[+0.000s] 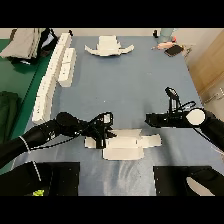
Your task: Fold the box.
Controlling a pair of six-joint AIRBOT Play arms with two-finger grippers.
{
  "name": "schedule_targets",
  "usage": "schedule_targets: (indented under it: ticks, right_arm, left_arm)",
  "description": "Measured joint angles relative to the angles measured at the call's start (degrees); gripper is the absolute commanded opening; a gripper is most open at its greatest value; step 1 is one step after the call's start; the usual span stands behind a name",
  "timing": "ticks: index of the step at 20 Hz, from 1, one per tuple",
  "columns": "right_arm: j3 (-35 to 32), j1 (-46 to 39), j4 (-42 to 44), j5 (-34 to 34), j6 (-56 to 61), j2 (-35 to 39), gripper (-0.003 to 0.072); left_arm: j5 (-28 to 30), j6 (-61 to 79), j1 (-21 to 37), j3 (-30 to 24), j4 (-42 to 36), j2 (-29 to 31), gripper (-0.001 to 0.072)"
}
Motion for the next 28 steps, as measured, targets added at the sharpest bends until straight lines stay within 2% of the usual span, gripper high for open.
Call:
schedule_targets:
  ticks: [5,10,13,15,19,23,25,26,28]
  right_arm:
    - [1.9,0.0,-0.4,3.2,0.0,0.1,0.0003]
    - [7.3,0.0,-6.9,19.1,9.8,3.0,0.0003]
    - [8.1,0.3,-11.1,28.5,14.8,7.6,0.0002]
    - [7.2,2.2,-12.2,31.9,14.1,11.1,0.0001]
    - [2.6,11.7,-11.0,33.7,6.0,18.0,0.0001]
    - [-1.9,25.9,-9.0,27.5,-7.5,19.3,0.0017]
    - [-3.1,34.0,-9.4,24.1,-12.7,18.2,0.0542]
    - [-3.5,37.8,-10.6,22.6,-14.7,17.5,0.0601]
    - [-3.9,44.5,-15.5,19.5,-17.4,15.7,0.0612]
  left_arm:
    - [-0.8,0.0,0.0,0.0,0.0,0.0,0.0018]
    - [-1.0,0.0,0.0,0.0,0.0,0.0,0.0018]
    - [-1.1,-0.1,0.0,0.0,0.0,0.0,0.0018]
    - [-1.1,-0.1,0.0,0.0,0.0,0.0,0.0018]
    - [-1.1,-0.1,0.0,0.0,0.0,0.0,0.0018]
    - [-1.1,-0.1,0.0,0.0,0.0,0.0,0.0018]
    - [-1.1,-0.1,0.0,0.0,0.0,0.0,0.0018]
    - [-1.1,-0.1,0.0,0.0,0.0,0.0,0.0018]
    - [-1.1,-0.1,0.0,0.0,0.0,0.0,0.0018]
